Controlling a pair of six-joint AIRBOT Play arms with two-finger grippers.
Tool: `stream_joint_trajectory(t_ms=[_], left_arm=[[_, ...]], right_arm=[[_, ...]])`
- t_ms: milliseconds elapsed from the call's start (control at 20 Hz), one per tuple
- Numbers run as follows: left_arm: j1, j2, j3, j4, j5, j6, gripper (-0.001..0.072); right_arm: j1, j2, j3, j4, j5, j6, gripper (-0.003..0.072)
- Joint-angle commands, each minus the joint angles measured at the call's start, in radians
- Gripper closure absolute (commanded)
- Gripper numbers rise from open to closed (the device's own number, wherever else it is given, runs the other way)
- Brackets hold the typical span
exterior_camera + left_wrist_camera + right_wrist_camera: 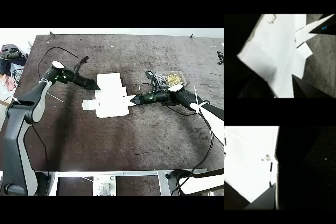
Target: Fold the box and place the chain.
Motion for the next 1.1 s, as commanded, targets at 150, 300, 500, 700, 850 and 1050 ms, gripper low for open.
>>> stream_joint_trajectory(t_ms=[150,300,500,700,850,1050], left_arm=[[-0.037,-0.014,-0.001,-0.029,-0.013,0.064,0.0178],[-0.029,-0.014,-0.001,-0.022,-0.025,0.063,0.0355],[-0.034,-0.014,-0.001,-0.021,-0.072,0.098,0.058],[-0.034,-0.015,-0.001,-0.021,-0.126,0.157,0.0585],[-0.034,-0.014,-0.001,-0.021,-0.14,0.213,0.0699],[-0.034,-0.01,-0.001,-0.021,-0.099,0.364,0.0701]], right_arm=[[0.0,0.001,0.0,0.0,0.001,0.0,0.0671],[0.0,0.001,0.0,0.0,0.001,0.0,0.067],[0.0,0.001,0.0,0.0,0.0,0.0,0.067],[0.0,0.001,0.0,0.002,0.0,0.004,0.067],[0.0,0.002,0.0,0.005,0.0,0.008,0.0668],[-0.021,0.009,0.0,0.008,0.001,0.026,0.0336]])
